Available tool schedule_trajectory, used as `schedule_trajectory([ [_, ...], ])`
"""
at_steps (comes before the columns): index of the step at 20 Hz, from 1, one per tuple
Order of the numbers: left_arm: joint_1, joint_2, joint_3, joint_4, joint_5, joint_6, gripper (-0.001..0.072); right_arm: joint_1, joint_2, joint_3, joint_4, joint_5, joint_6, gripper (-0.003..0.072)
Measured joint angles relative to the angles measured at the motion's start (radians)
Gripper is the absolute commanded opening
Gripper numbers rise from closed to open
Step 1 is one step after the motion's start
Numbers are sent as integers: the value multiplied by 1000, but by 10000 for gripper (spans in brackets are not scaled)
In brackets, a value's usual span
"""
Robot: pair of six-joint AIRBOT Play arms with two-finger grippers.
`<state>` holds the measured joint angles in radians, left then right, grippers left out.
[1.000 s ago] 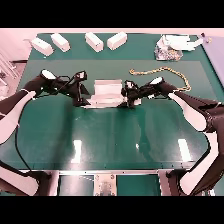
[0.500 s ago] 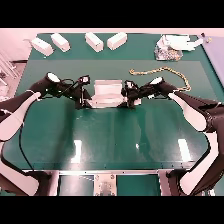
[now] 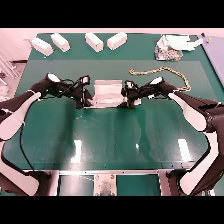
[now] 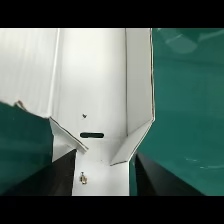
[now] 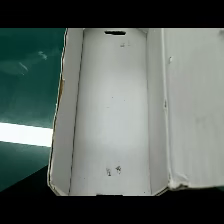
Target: Fold the box and place the chain.
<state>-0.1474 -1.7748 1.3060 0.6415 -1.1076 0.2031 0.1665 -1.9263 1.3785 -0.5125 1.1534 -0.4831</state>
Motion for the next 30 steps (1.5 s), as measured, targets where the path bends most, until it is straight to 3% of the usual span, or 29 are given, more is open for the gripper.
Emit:
schedule_trajectory([
  [1, 0, -1, 0, -10, 0, 10, 291, 0, 0, 0, 0, 0, 0, 587],
  [12, -74, -29, 0, -69, 72, 107, 294, 0, 0, 0, -3, 0, 0, 587],
  [15, -79, -35, 0, -90, 92, 125, 505, -1, 0, 0, -2, -1, 0, 587],
  [30, -83, -40, 0, -127, 174, 238, 501, -1, 0, 0, 1, -2, 1, 587],
])
